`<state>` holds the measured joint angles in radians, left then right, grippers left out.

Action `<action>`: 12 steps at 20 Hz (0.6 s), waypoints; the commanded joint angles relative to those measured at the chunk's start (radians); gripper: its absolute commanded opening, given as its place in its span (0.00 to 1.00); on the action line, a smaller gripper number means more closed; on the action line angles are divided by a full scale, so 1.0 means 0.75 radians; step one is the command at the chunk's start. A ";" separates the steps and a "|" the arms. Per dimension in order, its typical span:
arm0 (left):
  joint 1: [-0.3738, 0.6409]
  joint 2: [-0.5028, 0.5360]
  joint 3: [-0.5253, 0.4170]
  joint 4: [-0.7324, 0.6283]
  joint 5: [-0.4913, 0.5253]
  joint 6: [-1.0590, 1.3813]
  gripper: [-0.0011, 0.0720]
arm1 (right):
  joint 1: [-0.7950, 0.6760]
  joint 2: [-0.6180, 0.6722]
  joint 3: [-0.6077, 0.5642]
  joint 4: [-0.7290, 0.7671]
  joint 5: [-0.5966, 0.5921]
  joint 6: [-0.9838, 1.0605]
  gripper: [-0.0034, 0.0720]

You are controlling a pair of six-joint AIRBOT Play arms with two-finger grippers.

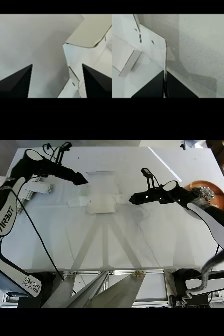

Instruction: Fold the box and place the chain.

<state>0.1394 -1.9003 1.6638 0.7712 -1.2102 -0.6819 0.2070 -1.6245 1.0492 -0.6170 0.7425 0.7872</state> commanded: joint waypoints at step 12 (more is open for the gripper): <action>-0.154 -0.067 0.015 0.011 -0.068 0.224 0.25 | 0.001 -0.001 0.000 0.001 0.001 0.000 0.06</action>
<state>0.0326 -1.9491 1.6745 0.7784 -1.2560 -0.5659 0.2066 -1.6245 1.0492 -0.6178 0.7425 0.7872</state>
